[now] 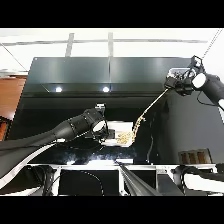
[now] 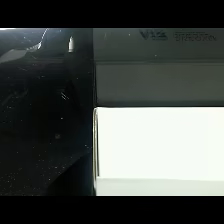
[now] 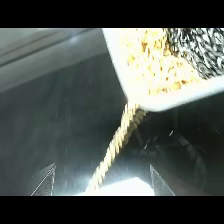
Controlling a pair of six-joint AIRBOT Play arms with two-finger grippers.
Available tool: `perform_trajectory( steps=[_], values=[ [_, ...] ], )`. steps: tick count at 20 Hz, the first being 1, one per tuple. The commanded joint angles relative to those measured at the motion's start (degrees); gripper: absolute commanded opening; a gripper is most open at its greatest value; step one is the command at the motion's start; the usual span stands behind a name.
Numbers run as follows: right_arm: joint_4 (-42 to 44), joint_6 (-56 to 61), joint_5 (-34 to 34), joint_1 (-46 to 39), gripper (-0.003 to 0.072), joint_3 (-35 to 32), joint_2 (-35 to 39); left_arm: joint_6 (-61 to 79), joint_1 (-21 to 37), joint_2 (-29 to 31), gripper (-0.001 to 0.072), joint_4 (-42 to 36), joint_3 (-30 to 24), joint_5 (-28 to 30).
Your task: Fold the box and place the chain.
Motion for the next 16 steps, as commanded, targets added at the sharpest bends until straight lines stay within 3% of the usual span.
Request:
perform_trajectory(
  steps=[1, 4, 6, 7, 8, 10, 13, 16],
  values=[
    [-0.2, 7.7, 3.5, -0.4, 0.0697, 8.2, -10.0, 0.0, 0.0, 0.0, 0.0033, 0.0, 0.0, 0.0],
    [0.0, 10.6, 3.5, -0.4, 0.0691, 10.1, -12.2, 0.0, 0.0, 0.0, 0.0033, 0.0, 0.0, 0.0],
    [-0.2, 10.7, 3.4, -0.4, 0.0581, 10.1, -12.4, 0.0, 0.0, 0.0, 0.0033, 0.0, 0.0, 0.0],
    [-0.2, 10.6, 3.5, -0.4, 0.0562, 10.1, -12.4, 0.0, 0.0, 0.0, 0.0033, 0.0, 0.0, 0.0],
    [-0.2, 10.6, 4.3, -0.4, 0.0325, 10.1, -12.4, 0.0, 0.0, 0.0, 0.0033, 0.0, 0.0, 0.0],
    [-0.2, 10.2, 6.1, -0.5, 0.0037, 10.1, -12.3, 0.0, 0.0, 0.0, 0.0033, 0.0, 0.0, 0.0],
    [-0.1, 7.6, 9.3, -0.6, 0.0042, 10.5, -10.9, 0.0, 0.0, 0.0, 0.0033, 0.0, 0.0, 0.0],
    [0.9, -4.3, 13.9, -0.6, 0.0042, 10.5, -4.7, 0.0, 0.0, 0.0, 0.0033, 0.0, 0.0, 0.0]
  ],
)
